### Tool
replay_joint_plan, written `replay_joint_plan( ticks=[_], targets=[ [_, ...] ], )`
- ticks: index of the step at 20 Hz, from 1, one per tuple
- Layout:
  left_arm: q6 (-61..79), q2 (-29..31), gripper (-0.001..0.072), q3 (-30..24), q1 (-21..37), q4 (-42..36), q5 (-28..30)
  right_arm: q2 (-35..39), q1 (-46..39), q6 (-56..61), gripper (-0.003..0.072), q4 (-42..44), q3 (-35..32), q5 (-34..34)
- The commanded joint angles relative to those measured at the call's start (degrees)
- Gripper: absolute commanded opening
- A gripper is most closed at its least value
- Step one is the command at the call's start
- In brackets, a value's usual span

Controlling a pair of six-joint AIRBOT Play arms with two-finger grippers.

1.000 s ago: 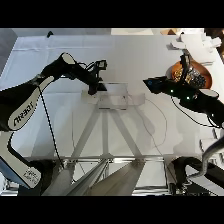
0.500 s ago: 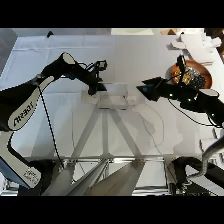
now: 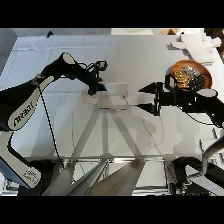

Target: Fold the box and place the chain.

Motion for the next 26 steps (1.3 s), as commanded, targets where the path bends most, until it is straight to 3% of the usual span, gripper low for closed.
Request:
replay_joint_plan(
  ticks=[1, 5, 11, 14, 22, 26],
  targets=[
    [0.0, 0.0, 0.0012, 0.0, 0.0, 0.0, 0.0, -1.4, 0.0, -8.2, 0.0701, -3.3, 0.1, -4.4],
    [0.0, 0.0, 0.0012, 0.0, 0.0, 0.0, 0.0, -9.5, 1.0, -12.0, 0.0701, -3.3, 0.1, -4.1],
    [0.0, 0.0, 0.0012, 0.0, 0.0, 0.0, 0.0, -19.2, 7.3, -13.3, 0.0701, 4.3, 0.2, -13.6],
    [0.0, 0.0, 0.0012, 0.0, 0.0, 0.0, 0.0, -19.3, 8.1, -14.5, 0.0701, 9.0, 0.2, -14.5],
    [0.0, 0.0, 0.0012, 0.0, 0.0, 0.0, 0.0, -19.2, 12.5, -13.7, 0.07, 9.9, 0.2, -20.5],
    [0.0, 0.0, 0.0012, 0.0, 0.0, 0.0, 0.0, -19.2, 12.5, -9.2, 0.07, 18.4, 0.2, -24.5]
  ],
)
